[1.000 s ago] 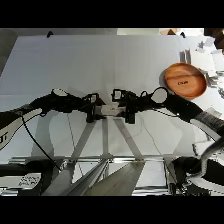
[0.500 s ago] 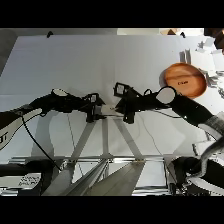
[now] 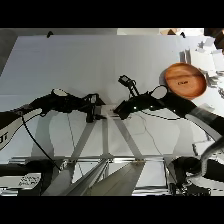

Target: Fold the box and place the chain.

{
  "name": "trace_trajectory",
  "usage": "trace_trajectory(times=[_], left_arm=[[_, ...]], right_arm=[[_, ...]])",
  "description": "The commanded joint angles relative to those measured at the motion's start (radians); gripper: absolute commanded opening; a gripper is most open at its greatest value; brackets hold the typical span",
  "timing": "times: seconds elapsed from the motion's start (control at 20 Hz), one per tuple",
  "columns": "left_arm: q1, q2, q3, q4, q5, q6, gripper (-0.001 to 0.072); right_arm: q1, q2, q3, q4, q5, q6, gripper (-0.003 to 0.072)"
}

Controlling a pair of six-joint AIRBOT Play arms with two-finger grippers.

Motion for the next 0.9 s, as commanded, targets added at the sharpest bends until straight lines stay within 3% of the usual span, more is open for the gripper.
trace_trajectory(times=[0.0,0.3,0.5,0.6,0.85], left_arm=[[0.0,0.0,0.0,-0.006,-0.002,0.0,0.0391],[0.0,0.0,0.0,-0.006,-0.002,0.0,0.0391],[0.0,0.0,0.0,-0.006,-0.002,0.0,0.0391],[0.0,0.0,0.0,-0.006,-0.002,0.0,0.0391],[0.0,0.0,0.0,-0.006,-0.002,0.0,0.0391]], right_arm=[[-0.001,-0.051,-0.001,0.001,0.041,0.017,0.0008],[-0.015,0.031,-0.001,-0.001,-0.016,0.018,0.0008],[-0.116,0.159,0.003,-0.065,-0.03,0.104,0.0009],[-0.206,0.246,0.003,-0.218,-0.026,0.208,0.0009],[-0.491,0.419,0.003,-0.822,0.029,0.636,0.0009]])
